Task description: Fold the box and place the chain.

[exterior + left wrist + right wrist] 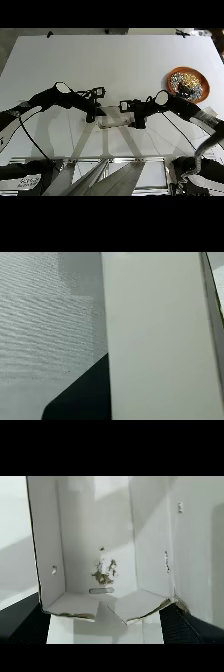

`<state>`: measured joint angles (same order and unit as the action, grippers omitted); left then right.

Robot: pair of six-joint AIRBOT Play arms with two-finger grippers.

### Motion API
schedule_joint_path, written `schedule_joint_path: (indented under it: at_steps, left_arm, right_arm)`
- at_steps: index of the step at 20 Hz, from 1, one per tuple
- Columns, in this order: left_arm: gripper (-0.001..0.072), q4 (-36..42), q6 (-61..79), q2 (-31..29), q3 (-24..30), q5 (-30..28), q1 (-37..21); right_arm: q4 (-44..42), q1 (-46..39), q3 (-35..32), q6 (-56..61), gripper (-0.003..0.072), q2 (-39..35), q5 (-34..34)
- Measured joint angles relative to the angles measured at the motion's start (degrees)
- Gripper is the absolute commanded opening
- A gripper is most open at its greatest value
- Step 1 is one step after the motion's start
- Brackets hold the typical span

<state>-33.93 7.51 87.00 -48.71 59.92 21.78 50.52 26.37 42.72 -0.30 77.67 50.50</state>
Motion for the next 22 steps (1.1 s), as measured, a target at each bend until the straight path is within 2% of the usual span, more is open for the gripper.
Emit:
schedule_joint_path:
  at_steps: [4,13,22]
  left_arm:
    - [0.0011,-0.17,0.02,0.0,0.0,0.2,0.0]
    - [0.0011,-0.35,0.0,0.0,0.02,0.07,-0.02]
    - [0.0011,0.33,-0.02,0.04,0.02,-0.15,0.04]
  right_arm:
    - [-0.48,1.27,0.0,-1.2,0.072,0.94,1.68]
    - [-4.63,2.16,-0.04,-0.85,0.072,1.53,1.01]
    - [-2.27,2.23,0.02,11.93,0.072,1.55,1.68]
